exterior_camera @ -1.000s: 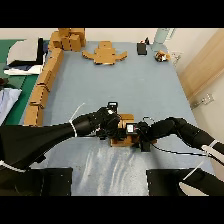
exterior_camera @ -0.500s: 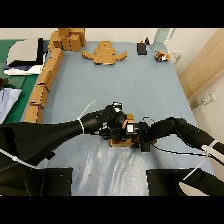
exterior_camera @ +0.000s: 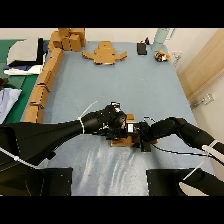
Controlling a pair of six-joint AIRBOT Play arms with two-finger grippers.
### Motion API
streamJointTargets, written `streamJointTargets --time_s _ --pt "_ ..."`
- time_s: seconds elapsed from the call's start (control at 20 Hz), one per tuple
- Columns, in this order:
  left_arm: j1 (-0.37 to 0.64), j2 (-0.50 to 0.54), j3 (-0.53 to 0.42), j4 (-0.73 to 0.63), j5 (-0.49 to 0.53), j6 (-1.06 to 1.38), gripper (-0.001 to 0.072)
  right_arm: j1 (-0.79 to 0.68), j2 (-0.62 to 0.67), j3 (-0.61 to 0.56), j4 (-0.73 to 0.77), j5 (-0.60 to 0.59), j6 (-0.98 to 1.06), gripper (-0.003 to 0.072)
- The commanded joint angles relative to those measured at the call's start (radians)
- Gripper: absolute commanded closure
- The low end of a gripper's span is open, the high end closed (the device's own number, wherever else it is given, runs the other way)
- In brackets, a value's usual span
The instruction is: Fold the box.
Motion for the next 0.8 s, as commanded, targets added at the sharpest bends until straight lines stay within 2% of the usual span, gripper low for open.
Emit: streamJointTargets --time_s 0.0,0.15,0.2,0.25,0.3,0.75 --pt "-0.001 -0.003 0.001 -0.007 0.006 -0.001 0.0697 0.001 -0.001 0.0 0.0 0.004 -0.003 0.0191" --pt "-0.001 -0.002 0.001 -0.013 0.001 -0.001 0.0696 0.001 -0.001 0.0 0.0 0.004 -0.003 0.0191" --pt "-0.001 -0.002 0.002 -0.014 -0.005 0.0 0.0667 0.001 -0.001 0.0 0.0 0.004 -0.003 0.0191" --pt "-0.001 -0.002 0.002 -0.014 -0.014 0.0 0.0394 0.001 -0.001 0.0 0.0 0.004 -0.003 0.0191" --pt "-0.001 -0.001 0.002 -0.016 -0.028 -0.004 0.0177 0.001 -0.001 0.0 0.0 0.004 -0.003 0.0191" --pt "0.008 -0.001 0.02 -0.019 -0.068 -0.01 0.0175 0.001 -0.001 0.0 0.0 0.004 -0.003 0.0191"
